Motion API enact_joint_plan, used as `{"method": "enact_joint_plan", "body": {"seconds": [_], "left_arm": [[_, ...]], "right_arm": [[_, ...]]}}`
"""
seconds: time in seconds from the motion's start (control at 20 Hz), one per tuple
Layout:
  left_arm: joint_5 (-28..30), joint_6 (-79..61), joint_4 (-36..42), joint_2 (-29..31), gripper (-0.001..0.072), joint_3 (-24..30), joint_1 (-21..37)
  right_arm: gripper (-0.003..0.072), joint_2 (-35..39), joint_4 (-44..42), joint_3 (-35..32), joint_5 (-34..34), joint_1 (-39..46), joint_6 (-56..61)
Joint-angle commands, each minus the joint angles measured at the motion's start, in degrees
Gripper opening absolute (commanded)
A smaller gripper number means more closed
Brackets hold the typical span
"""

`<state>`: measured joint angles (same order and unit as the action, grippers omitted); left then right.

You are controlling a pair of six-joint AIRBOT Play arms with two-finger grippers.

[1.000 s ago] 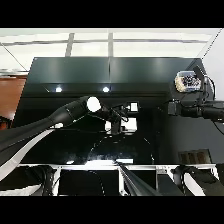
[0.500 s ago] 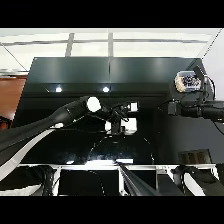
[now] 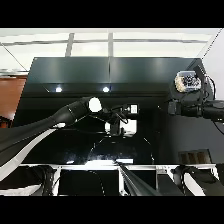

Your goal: Fold the box and place the chain.

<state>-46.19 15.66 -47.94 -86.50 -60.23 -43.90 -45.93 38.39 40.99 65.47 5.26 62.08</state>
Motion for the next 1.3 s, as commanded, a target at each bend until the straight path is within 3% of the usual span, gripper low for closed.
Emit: {"method": "enact_joint_plan", "body": {"seconds": [0.0,0.35,0.4,0.45,0.5,0.6,0.7,0.8,0.95,1.1,1.25], "left_arm": [[-0.8,0.9,-4.2,-0.5,0.0709,0.0,-0.2],[-1.2,1.7,-8.4,-1.7,0.0688,0.2,-1.6],[-1.3,1.8,-8.8,-1.7,0.0614,0.1,-1.8],[-2.3,2.1,-8.8,-1.7,0.0356,0.0,-1.7],[-3.8,2.5,-9.0,-1.5,0.0207,-0.2,-1.6],[-7.3,6.4,-11.7,-0.5,0.0203,-0.8,-0.4],[-8.1,15.6,-19.2,1.9,0.0203,-1.1,2.8],[-8.1,24.7,-28.6,4.7,0.0203,-1.1,8.4],[-6.2,33.2,-38.7,7.6,0.0202,-1.8,21.3],[-2.5,40.9,-40.2,6.1,0.0202,-6.9,36.3],[1.2,50.1,-39.6,0.0,0.0202,-16.5,49.1]], "right_arm": [[0.0023,0.0,0.0,0.0,-0.2,0.0,0.0],[0.0023,0.0,0.0,0.0,-0.4,0.0,0.0],[0.0023,0.0,0.0,0.0,-0.4,0.0,0.0],[0.0023,0.0,0.0,0.0,-0.4,0.0,0.0],[0.0023,0.0,0.0,0.0,-0.4,0.0,0.0],[0.0023,0.0,0.0,0.0,-0.5,0.0,0.0],[0.0023,0.0,0.0,0.0,-0.7,0.0,0.0],[0.0023,0.0,0.0,0.0,-1.3,0.0,0.1],[0.0023,0.0,-2.9,0.0,-1.7,0.0,0.5],[0.0023,0.0,-5.2,0.0,-2.3,-0.5,0.5],[0.0023,0.0,-5.2,0.0,-3.5,-0.7,0.5]]}}
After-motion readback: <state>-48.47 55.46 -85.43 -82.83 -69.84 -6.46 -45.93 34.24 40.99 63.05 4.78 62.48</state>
